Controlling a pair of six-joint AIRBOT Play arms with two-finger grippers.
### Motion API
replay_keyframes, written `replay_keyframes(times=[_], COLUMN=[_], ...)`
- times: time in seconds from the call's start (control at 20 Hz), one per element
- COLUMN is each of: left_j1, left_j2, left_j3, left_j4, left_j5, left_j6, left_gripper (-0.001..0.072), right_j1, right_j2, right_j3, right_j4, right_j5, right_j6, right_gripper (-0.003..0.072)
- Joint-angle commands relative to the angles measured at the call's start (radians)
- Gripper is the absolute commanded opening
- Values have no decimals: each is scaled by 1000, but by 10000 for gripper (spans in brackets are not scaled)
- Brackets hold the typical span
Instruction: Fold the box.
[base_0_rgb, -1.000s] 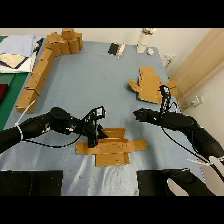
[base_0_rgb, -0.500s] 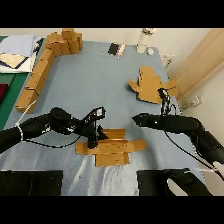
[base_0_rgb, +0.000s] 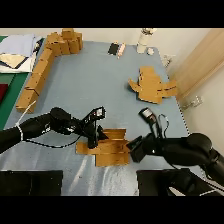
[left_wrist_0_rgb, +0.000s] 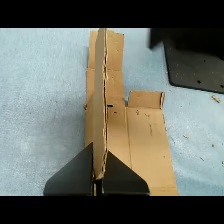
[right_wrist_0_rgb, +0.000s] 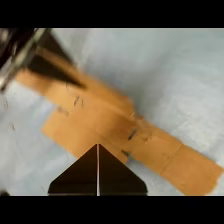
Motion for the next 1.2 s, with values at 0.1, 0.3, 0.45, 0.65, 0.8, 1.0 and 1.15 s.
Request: replay_keyframes(times=[0.1,0.3,0.45,0.65,0.8,1.0,1.15], left_j1=[0,0,0,0,0,0,0], left_j2=[-1,-1,-1,-1,-1,-1,-1], left_j3=[-1,-1,-1,-1,-1,-1,-1], left_j4=[0,0,0,0,0,0,0], left_j5=[0,0,0,0,1,0,0], left_j6=[0,0,0,0,0,0,0], left_gripper=[14,14,14,13,14,13,14], right_j1=[542,701,699,699,699,699,699], right_j2=[-107,-253,-335,-384,-399,-408,-407], right_j3=[-50,-65,-65,-65,-65,-64,-58], right_j4=[-357,-537,-672,-775,-771,-777,-851], right_j5=[-69,-7,32,93,127,128,89], right_j6=[-11,-11,11,50,50,63,179], right_gripper=[55,548,547,548,548,546,546])
